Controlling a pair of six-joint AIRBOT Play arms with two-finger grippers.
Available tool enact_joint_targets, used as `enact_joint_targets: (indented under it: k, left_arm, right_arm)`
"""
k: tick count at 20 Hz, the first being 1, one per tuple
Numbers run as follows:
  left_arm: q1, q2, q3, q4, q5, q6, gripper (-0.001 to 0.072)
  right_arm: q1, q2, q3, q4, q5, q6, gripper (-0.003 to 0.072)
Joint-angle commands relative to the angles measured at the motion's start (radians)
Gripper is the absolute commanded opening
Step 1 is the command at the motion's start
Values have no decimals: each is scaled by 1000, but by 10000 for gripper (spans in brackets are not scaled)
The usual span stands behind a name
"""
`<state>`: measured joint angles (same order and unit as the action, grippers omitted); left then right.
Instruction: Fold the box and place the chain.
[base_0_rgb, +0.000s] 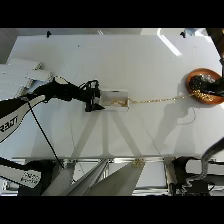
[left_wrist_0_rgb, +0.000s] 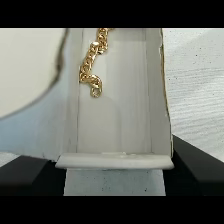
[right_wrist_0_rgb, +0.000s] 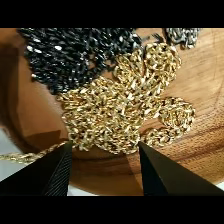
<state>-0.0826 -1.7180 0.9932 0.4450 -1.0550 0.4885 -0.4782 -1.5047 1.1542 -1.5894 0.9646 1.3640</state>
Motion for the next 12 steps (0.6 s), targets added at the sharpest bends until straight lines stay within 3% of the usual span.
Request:
enact_joint_targets:
  k: [1,8,12]
  left_arm:
    - [0,1,0,0,0,0,374]
    - [0,1,0,0,0,0,374]
    - [0,1,0,0,0,0,374]
  right_arm:
    - [-7,-45,-2,-62,-16,-2,458]
    - [-7,-89,-2,-58,-21,27,444]
    - [-7,-89,-2,-26,-58,25,169]
